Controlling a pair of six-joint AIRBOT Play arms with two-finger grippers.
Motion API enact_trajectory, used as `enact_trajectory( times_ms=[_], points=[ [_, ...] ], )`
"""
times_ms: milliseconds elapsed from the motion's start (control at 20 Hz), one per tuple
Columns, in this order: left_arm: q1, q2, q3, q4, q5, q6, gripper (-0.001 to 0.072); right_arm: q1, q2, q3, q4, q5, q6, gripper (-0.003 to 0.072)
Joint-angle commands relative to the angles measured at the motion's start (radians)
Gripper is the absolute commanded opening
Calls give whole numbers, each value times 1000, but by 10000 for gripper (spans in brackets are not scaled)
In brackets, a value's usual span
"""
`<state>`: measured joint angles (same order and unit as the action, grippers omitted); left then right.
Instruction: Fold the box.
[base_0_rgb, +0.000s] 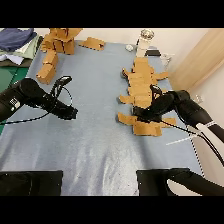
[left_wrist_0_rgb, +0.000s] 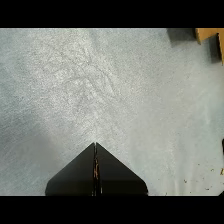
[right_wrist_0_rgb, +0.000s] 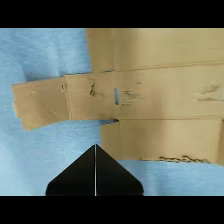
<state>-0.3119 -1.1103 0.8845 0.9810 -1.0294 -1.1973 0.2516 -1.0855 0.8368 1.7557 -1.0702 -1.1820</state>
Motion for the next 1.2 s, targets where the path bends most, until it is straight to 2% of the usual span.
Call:
enact_trajectory(
  times_ms=[0, 150, 300, 350, 400, 450, 500, 600, 700, 950, 1150],
  points=[
    [0, 0, 0, 0, 0, 0, 14, 18, -23, 1, 16, 16, 14, 4],
    [0, 0, 0, 0, 0, 0, 14, 18, -23, 1, 7, 29, 11, 4],
    [0, 0, 0, 0, 0, 0, 14, -9, -23, 38, -88, -43, -41, 13],
    [0, 0, 0, 0, 0, 0, 14, -35, -25, 64, -146, -81, -42, 61],
    [0, 0, 0, 0, 0, 0, 14, -76, -25, 97, -212, -123, -53, 150],
    [0, 0, 0, 0, 0, 0, 14, -124, -26, 129, -261, -154, -75, 300],
    [0, 0, 0, 0, 0, 0, 14, -183, -27, 156, -311, -166, -111, 411],
    [0, 0, 0, 0, 2, 0, 14, -323, -38, 202, -397, -150, -190, 414],
    [0, 0, 0, -2, 22, 0, 14, -476, -70, 225, -383, -121, -300, 414],
    [0, 0, 0, -24, 62, 0, 14, -754, -190, 223, 14, -71, -695, 414],
    [0, -6, 0, -62, 65, 0, 14, -800, -288, 224, 50, -87, -801, 414]
  ],
)
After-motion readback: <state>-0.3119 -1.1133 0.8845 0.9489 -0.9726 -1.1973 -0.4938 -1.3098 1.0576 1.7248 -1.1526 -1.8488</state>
